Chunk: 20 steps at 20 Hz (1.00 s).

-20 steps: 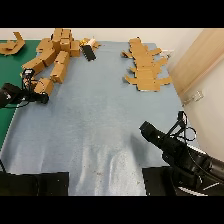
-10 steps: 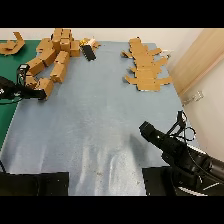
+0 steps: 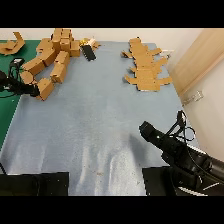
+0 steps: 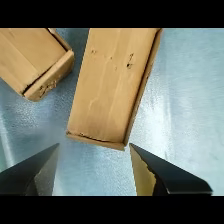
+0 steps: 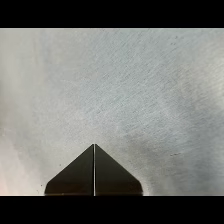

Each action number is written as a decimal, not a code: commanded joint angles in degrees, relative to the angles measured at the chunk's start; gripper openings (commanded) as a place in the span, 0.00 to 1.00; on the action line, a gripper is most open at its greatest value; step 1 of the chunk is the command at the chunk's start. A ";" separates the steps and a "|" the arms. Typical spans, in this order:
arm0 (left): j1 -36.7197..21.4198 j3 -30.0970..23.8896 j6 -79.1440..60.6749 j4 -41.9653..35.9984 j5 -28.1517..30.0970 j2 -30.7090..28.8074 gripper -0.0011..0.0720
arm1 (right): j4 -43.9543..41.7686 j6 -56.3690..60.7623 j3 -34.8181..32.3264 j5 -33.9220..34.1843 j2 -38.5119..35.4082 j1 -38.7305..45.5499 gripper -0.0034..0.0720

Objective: Fold the box.

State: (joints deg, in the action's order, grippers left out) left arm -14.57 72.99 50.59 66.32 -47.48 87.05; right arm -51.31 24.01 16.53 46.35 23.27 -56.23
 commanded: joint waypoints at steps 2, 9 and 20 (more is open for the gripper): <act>-0.02 1.25 0.50 -0.09 -2.54 -3.48 0.97 | 0.39 -0.02 0.04 -0.79 0.00 0.04 0.05; 6.29 1.25 0.35 -13.75 -11.26 -6.14 0.03 | 2.08 -2.67 0.13 -4.55 1.92 0.46 0.05; 28.81 1.22 17.81 -6.75 -17.27 -6.27 0.03 | -44.61 -77.94 26.62 -2.12 30.12 26.08 0.05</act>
State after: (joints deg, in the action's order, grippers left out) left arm 9.26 74.17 63.99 56.75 -62.85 80.82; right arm -74.96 -23.49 34.22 38.44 44.58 -37.74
